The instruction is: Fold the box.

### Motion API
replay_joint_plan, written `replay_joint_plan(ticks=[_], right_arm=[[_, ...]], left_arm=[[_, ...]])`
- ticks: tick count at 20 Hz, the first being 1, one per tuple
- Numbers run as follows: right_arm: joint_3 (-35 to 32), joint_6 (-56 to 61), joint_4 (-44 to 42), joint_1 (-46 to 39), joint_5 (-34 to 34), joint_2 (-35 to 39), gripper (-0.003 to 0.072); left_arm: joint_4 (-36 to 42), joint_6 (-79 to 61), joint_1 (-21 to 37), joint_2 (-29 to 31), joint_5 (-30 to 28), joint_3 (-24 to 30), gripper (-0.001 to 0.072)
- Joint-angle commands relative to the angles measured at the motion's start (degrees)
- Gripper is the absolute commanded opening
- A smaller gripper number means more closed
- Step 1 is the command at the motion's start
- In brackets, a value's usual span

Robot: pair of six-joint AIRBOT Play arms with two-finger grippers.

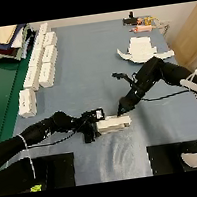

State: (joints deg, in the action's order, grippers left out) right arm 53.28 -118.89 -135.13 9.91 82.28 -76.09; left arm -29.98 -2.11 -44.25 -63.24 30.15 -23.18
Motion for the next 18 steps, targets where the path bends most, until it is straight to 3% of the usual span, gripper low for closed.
replay_joint_plan(ticks=[1, 8, 10, 11, 12, 13, 14, 16, 18], right_arm=[[-5.33, -6.29, 4.24, 5.33, -12.37, 8.26, 0.0001], [-22.23, -14.73, 7.34, 17.44, -38.36, 26.86, 0.0003], [-24.13, -15.06, 10.32, 20.06, -42.29, 29.77, 0.0043], [-24.22, -15.43, 12.15, 20.96, -42.4, 30.03, 0.0158], [-24.22, -17.14, 12.72, 21.62, -42.07, 29.94, 0.0331], [-24.22, -20.48, 12.83, 22.36, -41.57, 29.83, 0.0387], [-24.2, -23.32, 12.81, 23.08, -41.33, 29.73, 0.0387], [-24.2, -28.48, 13.44, 24.2, -41.35, 29.59, 0.0557], [-24.2, -31.52, 15.65, 24.39, -42.36, 29.22, 0.0557]], left_arm=[[0.0, 0.0, -0.04, 0.0, -0.02, 0.02, 0.0453], [0.0, 0.0, -0.04, 0.02, 0.0, 0.04, 0.0453], [0.0, 0.0, -0.04, 0.0, 0.0, 0.04, 0.0453], [0.0, 0.0, -0.04, 0.0, 0.0, 0.04, 0.0453], [0.0, 0.0, -0.04, 0.0, 0.0, 0.04, 0.0453], [0.0, 0.0, -0.04, 0.02, 0.0, 0.04, 0.0453], [0.0, 0.0, -0.04, 0.02, 0.0, 0.04, 0.0453], [0.0, 0.0, -0.04, 0.0, 0.0, 0.04, 0.0453], [0.0, 0.0, -0.04, 0.0, 0.0, 0.02, 0.0453]])
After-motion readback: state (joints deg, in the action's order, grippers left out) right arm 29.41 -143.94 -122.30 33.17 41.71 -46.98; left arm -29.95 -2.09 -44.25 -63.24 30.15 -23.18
